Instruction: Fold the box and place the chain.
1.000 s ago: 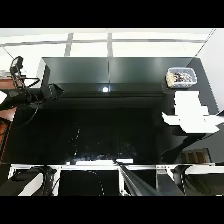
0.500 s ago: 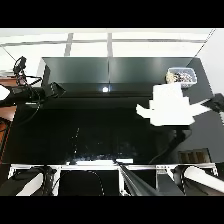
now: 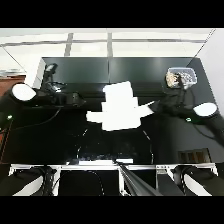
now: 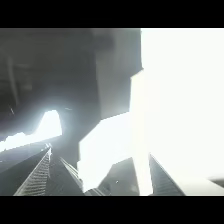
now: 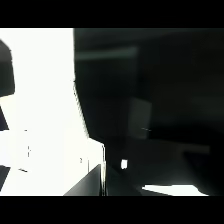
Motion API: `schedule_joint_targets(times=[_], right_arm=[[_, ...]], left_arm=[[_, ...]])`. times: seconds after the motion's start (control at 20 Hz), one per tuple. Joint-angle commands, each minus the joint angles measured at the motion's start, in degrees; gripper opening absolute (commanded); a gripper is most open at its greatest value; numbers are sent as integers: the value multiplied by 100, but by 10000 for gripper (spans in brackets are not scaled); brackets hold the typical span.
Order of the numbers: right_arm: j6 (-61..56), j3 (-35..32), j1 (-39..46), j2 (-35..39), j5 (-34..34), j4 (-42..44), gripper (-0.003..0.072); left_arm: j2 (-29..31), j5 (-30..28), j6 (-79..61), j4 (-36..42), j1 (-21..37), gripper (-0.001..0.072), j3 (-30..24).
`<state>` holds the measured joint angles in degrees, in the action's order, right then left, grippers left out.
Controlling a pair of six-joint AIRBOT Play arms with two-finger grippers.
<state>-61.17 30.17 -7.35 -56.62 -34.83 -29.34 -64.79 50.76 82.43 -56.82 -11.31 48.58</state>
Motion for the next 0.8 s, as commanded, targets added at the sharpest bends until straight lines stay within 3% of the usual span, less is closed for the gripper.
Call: schedule_joint_targets(times=[0.0, 0.2, 0.5, 0.55, 0.75], right_arm=[[-61, -378, -1333, 87, 1545, 546, 15], [-46, -378, -1471, 87, 1152, 514, 15], [-48, -378, -1473, 87, 1025, 514, 15], [-48, -378, -1471, 87, 1025, 514, 15], [-48, -378, -1471, 87, 1029, 514, 15]], left_arm=[[-981, -35, -575, 1176, 0, 710, 216], [-2218, 743, -1875, 3104, 452, 710, 564], [-3283, 1108, -1904, 2992, 455, 710, 1338], [-3407, 1416, -1967, 2990, 431, 710, 1469], [-4096, 3775, -3014, 2997, 422, 673, 2103]])
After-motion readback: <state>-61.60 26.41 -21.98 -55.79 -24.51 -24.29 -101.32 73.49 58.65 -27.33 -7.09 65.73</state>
